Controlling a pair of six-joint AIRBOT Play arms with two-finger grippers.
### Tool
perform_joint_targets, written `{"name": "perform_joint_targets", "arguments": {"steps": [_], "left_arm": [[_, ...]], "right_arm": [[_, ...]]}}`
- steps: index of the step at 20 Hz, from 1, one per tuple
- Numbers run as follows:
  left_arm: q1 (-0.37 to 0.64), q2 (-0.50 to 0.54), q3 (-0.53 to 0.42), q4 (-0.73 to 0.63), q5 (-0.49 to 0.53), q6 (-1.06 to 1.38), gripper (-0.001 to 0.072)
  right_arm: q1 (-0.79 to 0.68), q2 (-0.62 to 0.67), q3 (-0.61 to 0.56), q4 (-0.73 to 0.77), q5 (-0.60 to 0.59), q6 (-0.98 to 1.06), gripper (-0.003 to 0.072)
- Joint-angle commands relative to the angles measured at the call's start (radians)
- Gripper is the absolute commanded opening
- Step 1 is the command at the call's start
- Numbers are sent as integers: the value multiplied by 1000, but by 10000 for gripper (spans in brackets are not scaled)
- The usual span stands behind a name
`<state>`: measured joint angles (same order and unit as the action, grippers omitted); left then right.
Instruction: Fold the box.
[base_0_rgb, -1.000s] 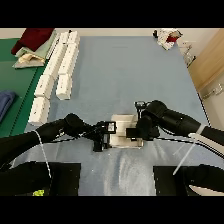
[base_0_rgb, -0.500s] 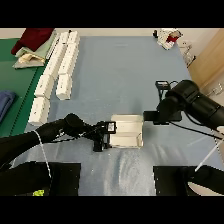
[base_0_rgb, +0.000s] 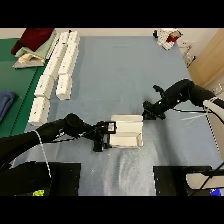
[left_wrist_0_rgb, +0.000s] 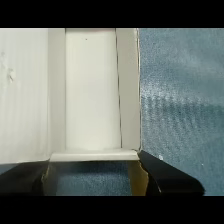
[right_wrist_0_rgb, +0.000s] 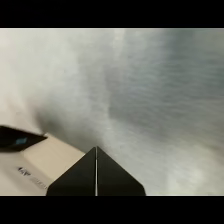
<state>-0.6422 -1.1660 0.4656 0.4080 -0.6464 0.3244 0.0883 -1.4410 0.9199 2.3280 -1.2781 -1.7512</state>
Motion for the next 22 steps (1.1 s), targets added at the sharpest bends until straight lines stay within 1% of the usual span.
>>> {"name": "perform_joint_targets", "arguments": {"steps": [1,4,7,10,13,14,17,22], "left_arm": [[0,0,0,0,0,0,469],[0,0,0,0,0,0,469],[0,0,0,0,0,0,469],[0,0,0,0,1,0,469],[0,0,0,0,0,0,469],[0,0,0,0,0,0,469],[0,0,0,0,0,0,469],[0,0,0,0,0,0,469]], "right_arm": [[-33,-120,6,246,-172,-280,3],[35,-106,6,245,-196,-360,3],[111,-62,2,222,-235,-418,4],[190,27,-7,145,-182,-449,4],[271,126,-32,44,-58,-500,4],[302,165,-53,14,0,-513,3],[393,280,-132,-40,188,-545,3],[550,444,-294,-82,426,-593,4]]}}
